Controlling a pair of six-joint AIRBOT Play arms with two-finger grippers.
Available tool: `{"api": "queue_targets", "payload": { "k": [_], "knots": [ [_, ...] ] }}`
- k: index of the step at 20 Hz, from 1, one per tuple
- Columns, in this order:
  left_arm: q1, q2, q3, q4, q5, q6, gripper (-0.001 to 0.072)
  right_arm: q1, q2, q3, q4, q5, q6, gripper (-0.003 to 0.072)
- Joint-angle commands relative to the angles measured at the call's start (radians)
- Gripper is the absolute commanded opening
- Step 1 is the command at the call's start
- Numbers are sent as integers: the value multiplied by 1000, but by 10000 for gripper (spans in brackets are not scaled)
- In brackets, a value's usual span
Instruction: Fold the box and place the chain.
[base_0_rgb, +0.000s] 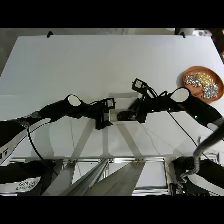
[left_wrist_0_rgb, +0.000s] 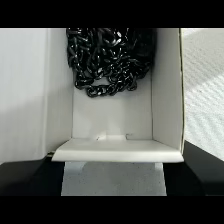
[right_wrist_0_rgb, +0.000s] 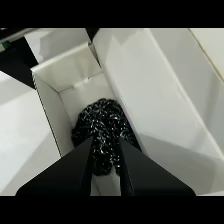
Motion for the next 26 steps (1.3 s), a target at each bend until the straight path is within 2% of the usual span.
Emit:
{"api": "queue_targets", "payload": {
  "k": [1,2,5,7,9,12,16,18,19,23,26],
  "knots": [
    [0,1,0,0,0,0,10,-24,-20,2,-18,18,19,260],
    [0,1,0,0,0,0,10,-56,-15,2,-12,54,19,290],
    [0,1,0,0,0,0,10,-217,23,2,-8,173,-42,287],
    [0,1,0,0,0,0,10,-323,35,2,29,179,-125,283],
    [0,1,0,0,0,0,10,-373,27,2,-36,190,-280,282],
    [0,1,0,0,0,0,10,-378,-23,2,-160,125,-359,284],
    [0,1,0,0,0,0,10,-321,-114,2,-153,100,-501,289],
    [0,1,0,0,0,0,10,-273,-136,3,-152,29,-529,344],
    [0,1,0,0,0,0,10,-257,-151,8,-152,-3,-527,349],
    [0,1,0,0,0,0,10,-214,-209,78,-152,34,-502,347],
    [0,1,0,0,0,0,10,-191,-225,86,-152,34,-507,347]
  ]
}}
